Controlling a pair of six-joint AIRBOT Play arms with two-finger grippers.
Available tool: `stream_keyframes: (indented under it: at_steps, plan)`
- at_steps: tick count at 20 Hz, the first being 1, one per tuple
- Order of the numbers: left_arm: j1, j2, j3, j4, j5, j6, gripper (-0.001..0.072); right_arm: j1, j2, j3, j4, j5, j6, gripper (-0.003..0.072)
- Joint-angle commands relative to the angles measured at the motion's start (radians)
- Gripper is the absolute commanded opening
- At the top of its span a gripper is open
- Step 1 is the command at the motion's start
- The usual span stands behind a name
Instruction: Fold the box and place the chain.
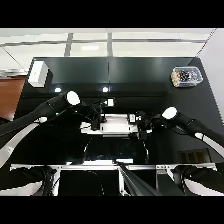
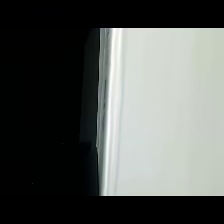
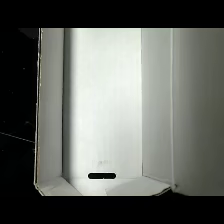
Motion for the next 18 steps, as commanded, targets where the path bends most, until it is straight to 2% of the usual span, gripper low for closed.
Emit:
stream_keyframes:
  at_steps: [1,7,9,12,13,14,15,18]
  plan:
    - [0.000,0.000,0.000,0.001,0.000,0.001,0.0029,0.000,-0.001,0.001,-0.017,-0.010,0.018,0.0619]
    - [0.000,0.000,0.000,0.001,0.000,0.001,0.0029,0.011,-0.002,0.001,-0.024,-0.017,0.022,0.0619]
    - [0.000,0.000,0.000,-0.002,0.000,-0.002,0.0029,0.011,-0.002,0.001,-0.025,-0.017,0.021,0.0473]
    - [0.000,0.000,0.008,-0.001,-0.035,-0.017,0.0030,0.011,-0.002,0.001,-0.024,-0.016,0.021,0.0473]
    - [0.000,0.003,0.023,0.012,-0.075,-0.059,0.0097,0.011,-0.002,0.001,-0.024,-0.017,0.021,0.0473]
    - [0.001,0.012,0.037,0.031,-0.116,-0.106,0.0294,0.011,-0.002,0.001,-0.024,-0.017,0.021,0.0474]
    - [0.000,0.033,0.050,0.081,-0.150,-0.196,0.0454,0.011,-0.002,0.001,-0.024,-0.017,0.021,0.0473]
    - [0.003,0.137,0.057,0.290,-0.209,-0.385,0.0514,0.011,-0.002,0.001,-0.024,-0.017,0.021,0.0473]
